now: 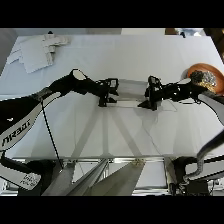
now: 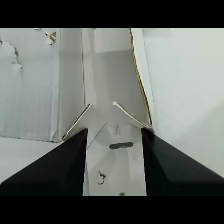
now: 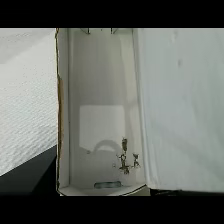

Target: Fold the box and place the chain.

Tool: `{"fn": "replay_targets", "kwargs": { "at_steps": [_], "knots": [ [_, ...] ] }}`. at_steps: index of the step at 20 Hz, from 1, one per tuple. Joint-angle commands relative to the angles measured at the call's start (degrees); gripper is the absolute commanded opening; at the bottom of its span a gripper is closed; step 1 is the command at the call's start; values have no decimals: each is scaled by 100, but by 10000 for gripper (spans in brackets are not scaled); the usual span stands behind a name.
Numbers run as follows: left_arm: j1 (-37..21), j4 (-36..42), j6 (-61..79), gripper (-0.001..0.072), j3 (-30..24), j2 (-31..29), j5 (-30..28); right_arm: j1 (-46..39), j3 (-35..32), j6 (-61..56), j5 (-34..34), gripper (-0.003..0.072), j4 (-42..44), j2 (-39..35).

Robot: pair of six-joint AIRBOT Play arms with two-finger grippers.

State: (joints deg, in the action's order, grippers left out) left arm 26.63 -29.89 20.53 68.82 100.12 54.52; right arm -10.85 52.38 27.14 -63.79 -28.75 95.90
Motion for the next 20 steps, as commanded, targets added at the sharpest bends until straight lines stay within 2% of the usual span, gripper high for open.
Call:
{"fn": "replay_targets", "kwargs": {
  "at_steps": [1,2,4,7,8,9,10,11,12,16,20],
  "knots": [
    [2,205,-15,403,0,11,33,7,0,-7,13,445,11,4],
    [0,203,-17,414,0,11,33,7,0,-7,13,445,11,4],
    [2,203,-22,491,0,11,15,7,0,-7,13,445,11,4],
    [2,203,-66,498,0,11,20,7,0,-7,13,445,11,4],
    [0,201,-68,446,0,11,39,7,0,-7,13,445,11,4],
    [0,201,-66,327,0,11,63,7,0,-7,13,445,11,4],
    [0,199,-66,157,0,11,105,7,0,-7,13,445,11,4],
    [0,199,-63,62,0,11,129,7,0,-7,13,445,11,4],
    [0,199,-66,23,0,11,146,7,0,-7,13,445,11,4],
    [-131,114,-177,18,-44,-96,144,7,0,-7,13,445,11,7],
    [-374,-494,-332,18,-343,-649,151,7,0,-7,13,445,11,4]
  ]
}}
